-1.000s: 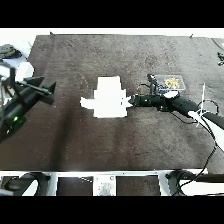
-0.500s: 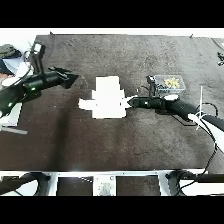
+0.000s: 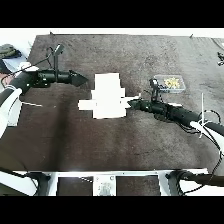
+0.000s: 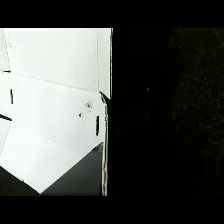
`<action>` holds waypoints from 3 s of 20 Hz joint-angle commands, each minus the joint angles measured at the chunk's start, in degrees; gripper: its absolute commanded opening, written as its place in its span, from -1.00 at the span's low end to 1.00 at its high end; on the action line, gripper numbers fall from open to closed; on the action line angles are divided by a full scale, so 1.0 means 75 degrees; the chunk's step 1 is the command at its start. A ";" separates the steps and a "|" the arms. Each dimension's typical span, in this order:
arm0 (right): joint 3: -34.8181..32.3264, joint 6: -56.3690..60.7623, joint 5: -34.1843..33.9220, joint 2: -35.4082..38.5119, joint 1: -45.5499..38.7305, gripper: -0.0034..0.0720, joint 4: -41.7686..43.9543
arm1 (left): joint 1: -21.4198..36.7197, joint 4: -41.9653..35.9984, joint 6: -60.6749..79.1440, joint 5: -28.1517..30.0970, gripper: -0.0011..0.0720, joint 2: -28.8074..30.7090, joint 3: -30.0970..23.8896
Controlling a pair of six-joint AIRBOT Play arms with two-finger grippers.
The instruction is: Fold the box and place the chain.
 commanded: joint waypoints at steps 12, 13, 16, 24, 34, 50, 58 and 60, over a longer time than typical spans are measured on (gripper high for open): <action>-0.0058 -0.0522 0.0055 0.0029 0.0003 -0.95 0.0192 | -0.0600 0.1495 -0.2261 -0.1751 0.55 -0.2457 0.2812; -0.0058 -0.0522 0.0055 0.0029 0.0003 -0.95 0.0192 | -0.0618 0.1463 -0.2264 -0.1746 0.55 -0.2498 0.2833; -0.0058 -0.0522 0.0067 0.0029 0.0000 -0.95 0.0192 | -0.0726 0.1320 -0.2291 -0.1760 0.55 -0.2707 0.2853; -0.0058 -0.0522 0.0087 0.0029 0.0000 -0.95 0.0216 | -0.0857 0.1040 -0.2206 -0.2130 0.29 -0.2850 0.2850; -0.0058 -0.0522 0.0114 0.0029 -0.0026 -0.95 0.0213 | -0.0918 0.1011 -0.1996 -0.2328 -0.91 -0.2850 0.2850; -0.0111 0.0950 0.1262 0.1396 -0.2486 0.08 -0.1856 | -0.0927 0.1008 0.4275 -0.2107 -0.95 -0.2836 0.2838; -0.0125 0.0915 0.0828 0.1393 -0.2090 0.08 -0.1856 | -0.0927 0.0268 0.5750 -0.1413 -0.96 -0.2838 0.2291; -0.0125 0.0915 0.0828 0.1393 -0.2075 0.08 -0.1856 | -0.0924 0.0239 0.5788 -0.1204 -0.96 -0.2838 0.2285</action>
